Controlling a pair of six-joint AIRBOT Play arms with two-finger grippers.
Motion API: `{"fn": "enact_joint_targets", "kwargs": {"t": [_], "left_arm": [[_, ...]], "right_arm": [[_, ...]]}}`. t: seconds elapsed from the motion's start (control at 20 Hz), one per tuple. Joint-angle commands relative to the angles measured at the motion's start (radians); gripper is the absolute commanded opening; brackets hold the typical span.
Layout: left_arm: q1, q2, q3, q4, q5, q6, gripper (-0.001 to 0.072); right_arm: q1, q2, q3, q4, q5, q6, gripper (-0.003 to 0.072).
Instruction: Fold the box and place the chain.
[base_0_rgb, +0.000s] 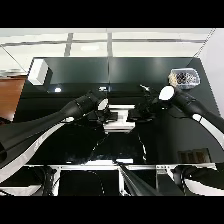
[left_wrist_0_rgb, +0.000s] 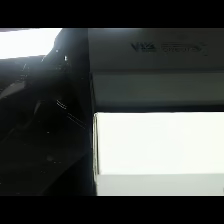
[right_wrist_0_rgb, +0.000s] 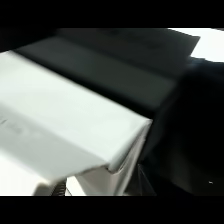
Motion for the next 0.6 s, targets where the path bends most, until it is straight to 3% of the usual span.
{"fn": "enact_joint_targets", "kwargs": {"t": [0.0,0.2,0.5,0.55], "left_arm": [[0.001,0.000,0.001,0.000,-0.002,0.000,0.0024],[0.001,0.000,0.001,0.000,-0.005,0.000,0.0025],[0.001,0.000,0.001,0.000,-0.006,0.000,0.0025],[0.001,0.000,0.001,0.000,-0.008,0.000,0.0025]], "right_arm": [[0.136,-0.006,0.065,-0.315,-0.048,0.338,0.0472],[0.248,-0.076,0.152,-0.537,0.081,0.505,0.0472],[0.287,-0.140,0.198,-0.543,0.143,0.597,0.0468],[0.286,-0.140,0.199,-0.543,0.148,0.597,0.0349]]}}
